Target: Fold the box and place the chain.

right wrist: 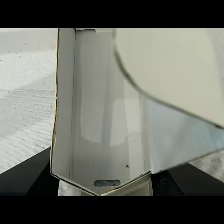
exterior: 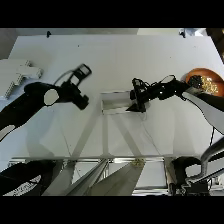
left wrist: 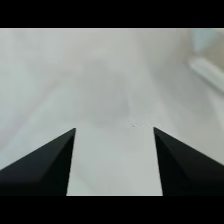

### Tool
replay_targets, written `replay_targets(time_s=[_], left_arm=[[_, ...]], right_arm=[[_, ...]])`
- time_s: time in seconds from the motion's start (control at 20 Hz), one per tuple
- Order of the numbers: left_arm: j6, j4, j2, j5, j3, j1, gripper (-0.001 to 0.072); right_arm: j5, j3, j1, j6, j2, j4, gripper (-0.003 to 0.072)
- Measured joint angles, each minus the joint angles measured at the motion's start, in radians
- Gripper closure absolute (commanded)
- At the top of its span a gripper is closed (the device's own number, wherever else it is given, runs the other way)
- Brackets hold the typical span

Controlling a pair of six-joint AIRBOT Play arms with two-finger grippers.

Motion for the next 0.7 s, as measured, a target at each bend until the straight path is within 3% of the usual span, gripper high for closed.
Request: replay_targets(time_s=[0.2, 0.3, 0.45, 0.7], left_arm=[[0.734, -0.478, -0.083, -0.097, -0.031, 0.109, 0.0113], [1.012, -0.672, -0.125, -0.159, -0.037, 0.162, -0.0003], [1.237, -0.821, -0.188, -0.233, -0.040, 0.217, 0.0000], [1.357, -0.918, -0.289, -0.282, -0.042, 0.247, -0.0001]], right_arm=[[0.000, 0.000, 0.000, 0.000, 0.000, 0.000, 0.0186], [0.000, 0.000, 0.000, 0.000, 0.000, 0.000, 0.0186], [0.000, 0.000, 0.000, 0.000, 0.000, 0.000, 0.0186], [0.000, 0.000, 0.000, 0.000, 0.000, 0.000, 0.0186]])
